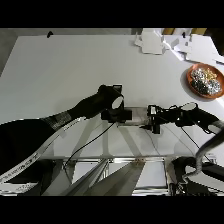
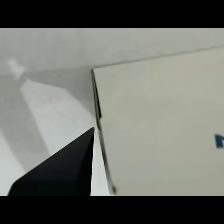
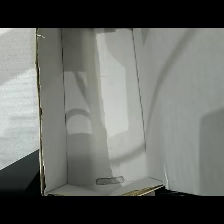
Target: Fold the box and place the chain.
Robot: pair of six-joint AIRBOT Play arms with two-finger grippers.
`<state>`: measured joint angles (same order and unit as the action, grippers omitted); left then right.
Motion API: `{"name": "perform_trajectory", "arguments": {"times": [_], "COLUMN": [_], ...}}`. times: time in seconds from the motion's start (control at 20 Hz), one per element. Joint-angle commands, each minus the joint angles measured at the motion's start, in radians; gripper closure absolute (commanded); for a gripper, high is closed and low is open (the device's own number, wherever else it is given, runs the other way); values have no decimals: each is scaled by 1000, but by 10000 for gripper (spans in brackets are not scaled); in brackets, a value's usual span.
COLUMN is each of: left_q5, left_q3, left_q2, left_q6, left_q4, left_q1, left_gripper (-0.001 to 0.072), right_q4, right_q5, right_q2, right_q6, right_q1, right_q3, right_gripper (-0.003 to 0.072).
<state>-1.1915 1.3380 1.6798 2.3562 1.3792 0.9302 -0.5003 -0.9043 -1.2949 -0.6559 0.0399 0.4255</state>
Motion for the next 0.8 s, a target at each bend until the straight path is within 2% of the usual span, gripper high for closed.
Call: {"name": "perform_trajectory", "arguments": {"times": [0.0, 0.05, 0.2, 0.55, 0.65, 0.75], "left_q5": [-67, -66, -61, -54, -54, -54], "left_q3": [47, 47, 46, 47, 47, 47], "left_q2": [43, 46, 52, 87, 93, 98], "left_q6": [94, 100, 143, 143, 143, 143], "left_q4": [55, 57, 74, 68, 65, 58], "left_q1": [14, 13, 12, 13, 13, 13], "left_gripper": [439, 440, 511, 517, 610, 654], "right_q4": [0, 0, 0, 0, 0, 0], "right_q5": [-1, -1, -1, -1, -1, -1], "right_q2": [0, 0, 0, 0, 0, 0], "right_q6": [0, 0, 0, 0, 0, 0], "right_q1": [1, 1, 1, 1, 1, 1], "right_q3": [0, 0, 0, 0, 0, 0], "right_gripper": [209, 209, 209, 209, 209, 209]}}
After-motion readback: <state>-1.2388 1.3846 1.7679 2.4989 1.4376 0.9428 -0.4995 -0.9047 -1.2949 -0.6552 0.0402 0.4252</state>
